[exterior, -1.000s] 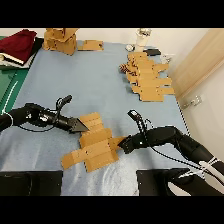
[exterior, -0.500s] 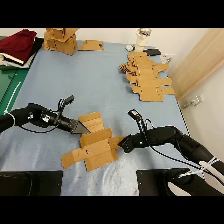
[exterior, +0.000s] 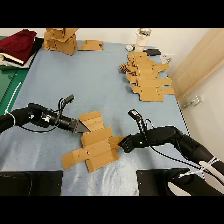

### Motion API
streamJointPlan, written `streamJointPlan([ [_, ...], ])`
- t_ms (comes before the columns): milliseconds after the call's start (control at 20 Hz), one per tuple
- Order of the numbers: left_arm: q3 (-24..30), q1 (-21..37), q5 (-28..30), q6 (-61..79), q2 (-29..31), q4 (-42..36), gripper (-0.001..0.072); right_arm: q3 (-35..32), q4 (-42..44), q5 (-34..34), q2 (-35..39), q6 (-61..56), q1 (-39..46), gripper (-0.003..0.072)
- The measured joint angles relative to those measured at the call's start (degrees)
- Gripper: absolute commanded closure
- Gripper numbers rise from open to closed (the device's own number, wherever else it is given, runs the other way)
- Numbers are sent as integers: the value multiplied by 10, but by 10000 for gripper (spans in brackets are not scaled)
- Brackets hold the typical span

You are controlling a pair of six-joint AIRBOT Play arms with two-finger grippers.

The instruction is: Fold the box.

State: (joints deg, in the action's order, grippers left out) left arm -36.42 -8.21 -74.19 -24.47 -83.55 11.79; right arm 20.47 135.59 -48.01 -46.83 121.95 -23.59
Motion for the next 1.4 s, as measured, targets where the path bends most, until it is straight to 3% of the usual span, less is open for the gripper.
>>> streamJointPlan([
  [150, 0, 0, 2, 8, 0, -1, 698, 3, 0, 1, 0, 0, 0, 439],
  [300, -2, -1, 2, 24, 1, -1, 698, 29, -31, -1, 0, -10, 3, 438],
  [400, -6, -7, 3, 37, 6, -2, 698, 69, -95, -10, 0, -47, 13, 439],
  [500, -10, -22, 11, 53, 17, -1, 698, 124, -179, -36, 0, -97, 28, 476],
  [550, -12, -34, 19, 62, 25, -1, 698, 152, -216, -51, 0, -117, 34, 650],
  [600, -14, -48, 32, 71, 33, -1, 698, 181, -245, -69, 0, -136, 39, 683],
  [750, -18, -106, 100, 113, 64, -1, 698, 236, -261, -113, 1, -170, 44, 683],
  [900, -19, -165, 188, 162, 95, -1, 698, 245, -236, -134, 1, -190, 32, 684],
  [1050, -19, -209, 240, 207, 115, -2, 698, 223, -234, -134, 3, -226, 11, 684],
  [1400, -19, -277, 298, 285, 127, 15, 698, 138, -281, -100, 47, -344, -39, 684],
])
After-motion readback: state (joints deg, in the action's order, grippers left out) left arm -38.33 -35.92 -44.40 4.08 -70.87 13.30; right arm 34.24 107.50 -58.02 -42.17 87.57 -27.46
